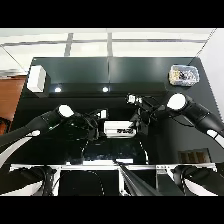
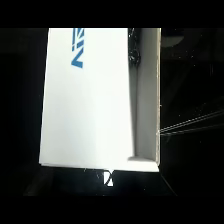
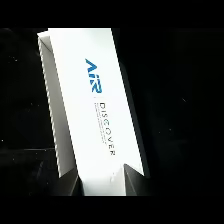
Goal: Fold the box and place the chain.
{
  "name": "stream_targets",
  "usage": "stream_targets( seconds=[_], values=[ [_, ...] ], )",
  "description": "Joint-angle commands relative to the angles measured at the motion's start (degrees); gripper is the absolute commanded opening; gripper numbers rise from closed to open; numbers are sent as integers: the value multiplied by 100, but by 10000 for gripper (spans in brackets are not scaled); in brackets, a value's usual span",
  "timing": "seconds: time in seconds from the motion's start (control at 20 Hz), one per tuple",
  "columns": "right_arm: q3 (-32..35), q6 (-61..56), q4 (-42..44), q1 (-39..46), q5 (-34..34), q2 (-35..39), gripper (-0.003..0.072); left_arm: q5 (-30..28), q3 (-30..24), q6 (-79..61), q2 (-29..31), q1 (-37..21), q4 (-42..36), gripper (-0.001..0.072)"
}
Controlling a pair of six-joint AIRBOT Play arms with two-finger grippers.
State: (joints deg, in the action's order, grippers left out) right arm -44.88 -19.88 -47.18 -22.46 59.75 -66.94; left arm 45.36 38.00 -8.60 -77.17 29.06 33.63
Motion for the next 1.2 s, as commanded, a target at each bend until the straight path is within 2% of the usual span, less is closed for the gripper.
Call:
stream_targets(
  seconds=[0.0, 0.4, 1.15],
  values=[
    [0, -2, -7, -7, -20, -2, 380, -7, 0, 4, -4, 0, -2, 400],
    [2, 0, -271, -87, 46, -2, 381, -11, 0, 4, -4, 0, 0, 401],
    [0, -2, -254, -101, 52, 0, 391, -11, 0, 4, -4, 0, 0, 401]
  ],
)
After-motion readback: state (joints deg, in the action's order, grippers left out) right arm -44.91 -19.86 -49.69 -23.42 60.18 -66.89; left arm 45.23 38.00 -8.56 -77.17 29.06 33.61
